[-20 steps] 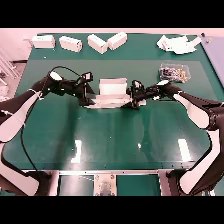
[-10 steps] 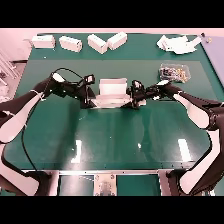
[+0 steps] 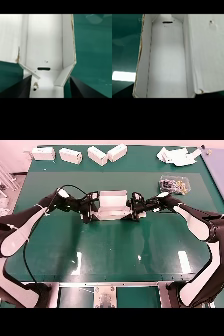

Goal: Fold the box and place the chain.

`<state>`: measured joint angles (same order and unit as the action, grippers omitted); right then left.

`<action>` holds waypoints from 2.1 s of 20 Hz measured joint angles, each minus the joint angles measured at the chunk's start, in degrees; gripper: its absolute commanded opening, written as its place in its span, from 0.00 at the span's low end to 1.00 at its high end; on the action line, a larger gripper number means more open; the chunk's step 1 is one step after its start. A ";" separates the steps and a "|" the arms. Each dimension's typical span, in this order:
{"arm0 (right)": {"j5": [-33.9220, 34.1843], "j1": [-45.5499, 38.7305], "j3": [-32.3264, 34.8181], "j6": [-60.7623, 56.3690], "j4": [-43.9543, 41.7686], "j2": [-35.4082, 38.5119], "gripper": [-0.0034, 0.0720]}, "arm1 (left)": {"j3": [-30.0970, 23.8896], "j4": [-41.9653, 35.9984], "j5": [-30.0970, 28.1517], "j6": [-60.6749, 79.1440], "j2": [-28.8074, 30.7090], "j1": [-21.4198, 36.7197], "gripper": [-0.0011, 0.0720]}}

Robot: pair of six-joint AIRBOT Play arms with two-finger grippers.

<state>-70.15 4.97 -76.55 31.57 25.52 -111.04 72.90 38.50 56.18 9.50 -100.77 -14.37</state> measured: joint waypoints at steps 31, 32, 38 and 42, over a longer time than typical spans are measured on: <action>0.15 0.00 0.00 -0.04 0.09 0.00 0.82 | -0.15 -19.34 -1.44 15.08 -3.87 -0.20 0.81; 0.15 -0.02 0.00 -0.04 0.07 0.00 0.82 | -0.15 -19.76 -1.53 15.39 -4.04 -0.20 0.81; 0.09 -0.02 0.00 0.07 0.04 0.00 0.82 | -0.15 -20.72 -1.62 16.33 -4.57 -0.22 1.00; 0.04 -0.02 0.00 0.04 0.02 0.00 0.82 | -0.15 -20.59 -1.53 16.39 -4.63 -0.22 1.00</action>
<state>-70.11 4.95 -76.55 31.62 25.54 -111.04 72.75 17.91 54.65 25.89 -105.41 -14.59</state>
